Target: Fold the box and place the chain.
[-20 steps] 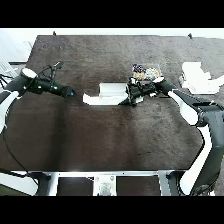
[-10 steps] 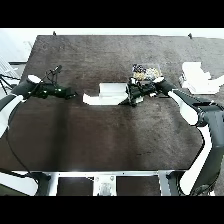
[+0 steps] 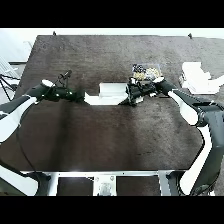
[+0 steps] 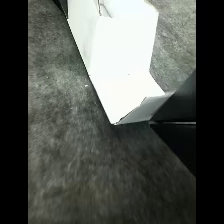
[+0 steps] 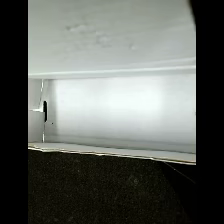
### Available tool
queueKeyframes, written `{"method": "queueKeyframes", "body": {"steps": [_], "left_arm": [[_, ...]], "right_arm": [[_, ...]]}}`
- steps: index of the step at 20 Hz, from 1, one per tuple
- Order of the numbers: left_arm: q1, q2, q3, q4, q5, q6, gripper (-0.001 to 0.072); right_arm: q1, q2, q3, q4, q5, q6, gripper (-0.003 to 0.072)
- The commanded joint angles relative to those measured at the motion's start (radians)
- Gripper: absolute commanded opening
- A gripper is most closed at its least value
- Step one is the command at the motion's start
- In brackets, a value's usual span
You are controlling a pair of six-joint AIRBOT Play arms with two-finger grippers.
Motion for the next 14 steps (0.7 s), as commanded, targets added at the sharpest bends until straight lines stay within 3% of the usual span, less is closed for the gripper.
{"method": "queueKeyframes", "body": {"steps": [1, 6, 7, 14], "left_arm": [[-0.043, -0.029, 0.001, -0.040, 0.012, 0.010, 0.0021], [-0.061, -0.027, 0.074, -0.046, -0.042, 0.026, 0.0043], [-0.061, -0.027, 0.088, -0.047, -0.068, 0.025, 0.0277], [-0.077, 0.007, 0.119, -0.050, -0.105, 0.024, 0.0281]], "right_arm": [[0.000, -0.001, 0.000, 0.000, 0.000, 0.000, 0.0480], [0.001, -0.001, 0.000, 0.000, 0.000, 0.000, 0.0479], [0.001, -0.001, 0.000, 0.000, 0.000, 0.000, 0.0479], [0.001, -0.001, 0.000, 0.000, 0.000, 0.000, 0.0480]]}}
